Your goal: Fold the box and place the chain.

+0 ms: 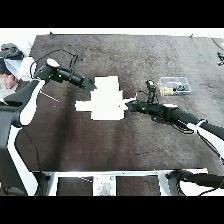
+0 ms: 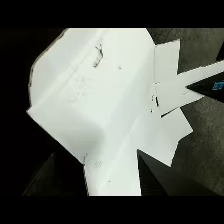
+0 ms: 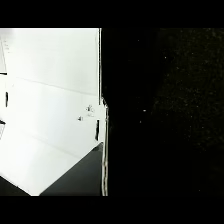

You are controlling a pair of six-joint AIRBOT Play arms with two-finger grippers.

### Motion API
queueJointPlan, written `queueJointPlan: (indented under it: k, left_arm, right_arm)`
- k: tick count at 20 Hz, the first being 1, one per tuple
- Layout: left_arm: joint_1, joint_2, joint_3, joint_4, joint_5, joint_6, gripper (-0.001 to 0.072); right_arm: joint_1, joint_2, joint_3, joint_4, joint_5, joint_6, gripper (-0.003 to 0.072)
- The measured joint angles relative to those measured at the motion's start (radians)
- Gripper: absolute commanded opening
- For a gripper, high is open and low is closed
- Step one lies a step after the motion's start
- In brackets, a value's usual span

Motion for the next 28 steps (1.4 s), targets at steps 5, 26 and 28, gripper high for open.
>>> queueJointPlan:
  k: [5,26,28]
  left_arm:
    - [-0.002,-0.055,0.009,-0.061,-0.032,-0.007,0.0526]
    - [-0.033,-0.108,0.012,-0.139,-0.138,0.086,0.0042]
    - [-0.033,-0.108,0.012,-0.143,-0.138,0.089,0.0012]
  right_arm:
    - [0.000,0.000,0.000,0.000,0.002,-0.006,-0.0012]
    - [-0.013,0.000,0.000,0.003,0.001,-0.008,-0.0011]
    - [-0.013,0.000,0.000,0.003,0.001,-0.008,-0.0011]
